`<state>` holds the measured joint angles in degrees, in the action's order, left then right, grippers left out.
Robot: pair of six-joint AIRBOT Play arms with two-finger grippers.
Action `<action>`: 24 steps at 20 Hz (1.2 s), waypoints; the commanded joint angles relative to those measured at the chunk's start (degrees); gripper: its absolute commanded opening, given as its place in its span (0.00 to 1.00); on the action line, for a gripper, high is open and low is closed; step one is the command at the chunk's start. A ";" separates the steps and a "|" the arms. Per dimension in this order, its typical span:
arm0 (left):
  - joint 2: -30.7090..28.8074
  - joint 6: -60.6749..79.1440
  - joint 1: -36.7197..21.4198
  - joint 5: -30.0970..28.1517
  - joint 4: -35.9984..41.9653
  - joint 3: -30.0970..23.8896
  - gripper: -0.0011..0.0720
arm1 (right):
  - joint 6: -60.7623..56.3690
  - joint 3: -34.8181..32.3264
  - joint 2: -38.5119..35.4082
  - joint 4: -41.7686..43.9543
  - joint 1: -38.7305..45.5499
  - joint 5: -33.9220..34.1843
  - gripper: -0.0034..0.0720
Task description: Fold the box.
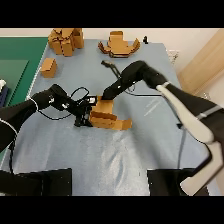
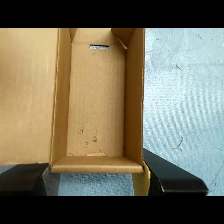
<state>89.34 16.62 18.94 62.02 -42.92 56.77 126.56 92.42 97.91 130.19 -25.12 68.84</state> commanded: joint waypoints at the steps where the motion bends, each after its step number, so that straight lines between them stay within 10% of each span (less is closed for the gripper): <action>1: 0.04 -0.20 -0.02 0.07 0.02 -0.02 0.34 | 6.75 -13.81 -18.05 -5.11 0.13 -8.57 0.04; 5: 0.04 -0.17 -0.04 0.07 0.02 -0.02 0.34 | 10.73 -39.54 -33.44 -17.68 -0.46 -17.20 0.05; 6: 0.04 -0.17 -0.04 0.07 0.04 -0.02 0.34 | 14.47 -43.15 -34.01 -18.12 -0.98 -17.09 0.23; 7: 0.04 -0.17 -0.04 0.04 0.02 -0.02 0.34 | 18.97 -45.16 -33.79 -17.97 -1.57 -17.51 0.67; 8: 0.04 -0.17 -0.04 0.02 0.02 -0.02 0.34 | 23.85 -46.27 -33.09 -17.92 -2.36 -18.80 0.91; 17: 0.04 -0.17 -0.04 0.02 0.04 -0.02 0.34 | 32.92 -45.70 -23.32 -9.44 -8.31 -32.46 0.91; 24: 0.04 -0.17 -0.02 -0.04 0.04 -0.02 0.34 | 32.89 -45.18 -23.21 -9.46 -10.01 -35.93 0.67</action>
<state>89.34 16.43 18.94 62.04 -42.87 56.77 159.09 47.18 74.46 120.42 -34.68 34.06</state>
